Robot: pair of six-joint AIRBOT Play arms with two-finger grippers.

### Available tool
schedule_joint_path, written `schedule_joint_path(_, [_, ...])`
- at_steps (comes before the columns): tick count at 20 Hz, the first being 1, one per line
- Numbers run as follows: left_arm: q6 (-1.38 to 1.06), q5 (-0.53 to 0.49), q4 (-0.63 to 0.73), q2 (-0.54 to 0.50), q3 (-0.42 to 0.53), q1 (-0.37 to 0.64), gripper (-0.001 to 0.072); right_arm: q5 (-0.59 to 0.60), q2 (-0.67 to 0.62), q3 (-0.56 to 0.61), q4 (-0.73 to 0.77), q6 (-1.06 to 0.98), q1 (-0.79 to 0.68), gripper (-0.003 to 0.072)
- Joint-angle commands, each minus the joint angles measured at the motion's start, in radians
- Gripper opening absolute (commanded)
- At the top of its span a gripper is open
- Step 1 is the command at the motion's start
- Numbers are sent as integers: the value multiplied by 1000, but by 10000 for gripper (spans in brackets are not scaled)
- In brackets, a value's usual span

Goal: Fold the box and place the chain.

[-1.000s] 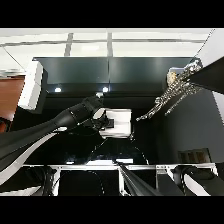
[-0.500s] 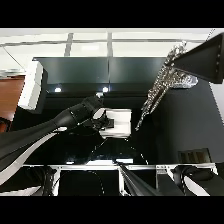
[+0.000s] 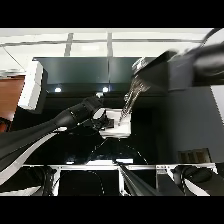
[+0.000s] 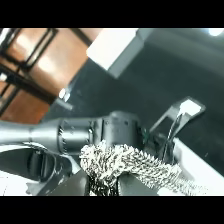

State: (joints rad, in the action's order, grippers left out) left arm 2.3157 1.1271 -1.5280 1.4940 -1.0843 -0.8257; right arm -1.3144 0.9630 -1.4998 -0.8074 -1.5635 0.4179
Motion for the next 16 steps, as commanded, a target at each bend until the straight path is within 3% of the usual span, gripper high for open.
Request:
schedule_joint_path(1, [-1, 0, -1, 0, -1, 0, 28, 107, 0, 198, -37, 0, 53, 16])
schedule_joint_path(5, [-2, 0, -1, 0, -1, 0, 28, 287, 3, 473, -36, -3, 105, 16])
schedule_joint_path(8, [-5, 2, 0, 0, -1, 0, 28, 333, 7, 588, -59, -3, 126, 16])
schedule_joint_path(16, [-5, 1, 0, 0, -1, 0, 28, 355, 15, 610, -65, -3, 128, 17])
